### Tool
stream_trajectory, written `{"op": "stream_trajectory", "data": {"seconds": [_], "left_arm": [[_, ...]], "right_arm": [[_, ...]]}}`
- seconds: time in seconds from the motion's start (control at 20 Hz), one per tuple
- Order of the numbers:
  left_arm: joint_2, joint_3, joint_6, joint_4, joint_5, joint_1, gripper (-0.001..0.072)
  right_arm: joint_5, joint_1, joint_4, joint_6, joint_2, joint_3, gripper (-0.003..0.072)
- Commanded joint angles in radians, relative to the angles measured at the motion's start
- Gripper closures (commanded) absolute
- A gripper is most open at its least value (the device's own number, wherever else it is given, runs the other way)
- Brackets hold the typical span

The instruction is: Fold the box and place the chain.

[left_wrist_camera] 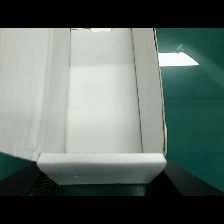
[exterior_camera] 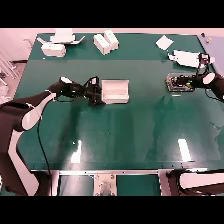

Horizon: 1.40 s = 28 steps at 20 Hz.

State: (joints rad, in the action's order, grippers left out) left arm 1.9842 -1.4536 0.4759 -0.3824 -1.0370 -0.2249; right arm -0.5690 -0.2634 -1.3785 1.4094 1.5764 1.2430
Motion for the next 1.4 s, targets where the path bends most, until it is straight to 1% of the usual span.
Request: {"op": "stream_trajectory", "data": {"seconds": [0.0,0.2,0.35,0.55,0.6,0.65,0.7,0.8,0.85,0.9,0.95,1.0,1.05,1.2,1.35], "left_arm": [[0.000,0.000,0.000,0.000,0.000,0.000,0.0193],[0.000,0.000,0.000,0.000,0.000,0.000,0.0193],[0.000,0.000,0.000,0.000,0.000,0.000,0.0193],[0.000,0.000,0.000,0.000,0.000,0.000,0.0193],[0.000,0.000,0.000,0.000,0.000,0.000,0.0193],[0.000,0.000,0.000,0.000,0.000,0.000,0.0193],[0.000,0.000,0.000,0.000,0.000,0.000,0.0193],[0.000,0.000,0.000,0.000,0.000,0.000,0.0193],[0.000,0.000,0.000,0.000,0.000,0.000,0.0193],[0.000,0.000,0.000,0.000,0.000,0.000,0.0193],[0.000,0.000,0.000,0.000,0.000,0.000,0.0193],[0.000,0.000,0.000,0.000,0.000,0.000,0.0193],[0.000,0.000,0.000,0.000,0.000,0.000,0.0193],[0.000,0.000,0.000,0.000,0.000,0.000,0.0193],[-0.001,0.000,0.000,0.000,0.000,0.000,0.0193]], "right_arm": [[-0.051,0.004,0.018,-0.024,0.069,0.066,0.0215],[-0.053,0.013,0.018,-0.034,0.120,0.129,0.0215],[-0.089,0.019,0.015,-0.053,0.155,0.171,0.0216],[-0.098,0.018,-0.015,-0.053,0.187,0.185,0.0217],[-0.097,0.018,-0.026,-0.053,0.188,0.185,0.0228],[-0.097,0.014,-0.028,-0.053,0.189,0.185,0.0261],[-0.097,0.010,-0.027,-0.052,0.190,0.185,0.0262],[-0.097,0.011,-0.027,-0.053,0.196,0.185,0.0300],[-0.097,0.013,-0.027,-0.053,0.201,0.185,0.0390],[-0.098,0.016,-0.026,-0.053,0.203,0.185,0.0461],[-0.098,0.019,-0.024,-0.053,0.203,0.187,0.0580],[-0.099,0.025,-0.024,-0.053,0.202,0.192,0.0634],[-0.106,0.031,-0.023,-0.052,0.198,0.204,0.0668],[-0.141,0.053,-0.026,-0.053,0.165,0.266,0.0669],[-0.227,0.064,-0.028,-0.052,0.113,0.347,0.0670]]}}
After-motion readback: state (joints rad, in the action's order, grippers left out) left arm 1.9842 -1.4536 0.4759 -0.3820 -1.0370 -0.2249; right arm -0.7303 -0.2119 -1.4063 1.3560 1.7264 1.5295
